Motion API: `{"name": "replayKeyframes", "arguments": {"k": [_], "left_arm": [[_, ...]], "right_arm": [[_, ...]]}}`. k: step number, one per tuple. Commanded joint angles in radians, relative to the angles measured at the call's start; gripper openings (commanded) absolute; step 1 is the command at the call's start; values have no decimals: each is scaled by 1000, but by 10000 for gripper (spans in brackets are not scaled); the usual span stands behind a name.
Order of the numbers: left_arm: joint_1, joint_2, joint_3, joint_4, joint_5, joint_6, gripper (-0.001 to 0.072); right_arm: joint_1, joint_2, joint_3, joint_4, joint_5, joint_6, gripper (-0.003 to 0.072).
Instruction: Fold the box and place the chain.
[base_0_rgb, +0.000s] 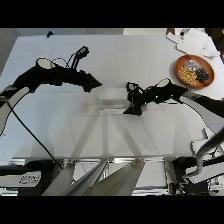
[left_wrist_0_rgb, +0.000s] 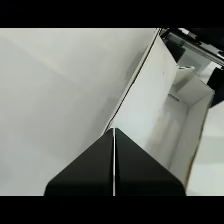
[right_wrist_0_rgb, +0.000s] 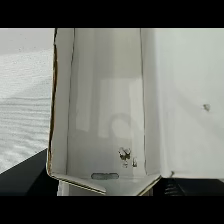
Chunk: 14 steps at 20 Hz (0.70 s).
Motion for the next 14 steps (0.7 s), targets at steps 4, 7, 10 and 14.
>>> {"name": "replayKeyframes", "arguments": {"k": [4, 7, 10, 14], "left_arm": [[39, 123, 0, 343, -136, 25, 12], [37, 123, -6, 437, -150, 26, 365], [34, 120, -42, 435, -127, 110, 522], [34, 114, -133, 328, -129, 466, 530]], "right_arm": [[1, 0, 0, 0, 2, 0, 457], [1, 0, 0, 0, 2, 0, 457], [1, 0, 0, 0, 2, 0, 457], [1, 0, 0, 0, 2, 0, 457]]}}
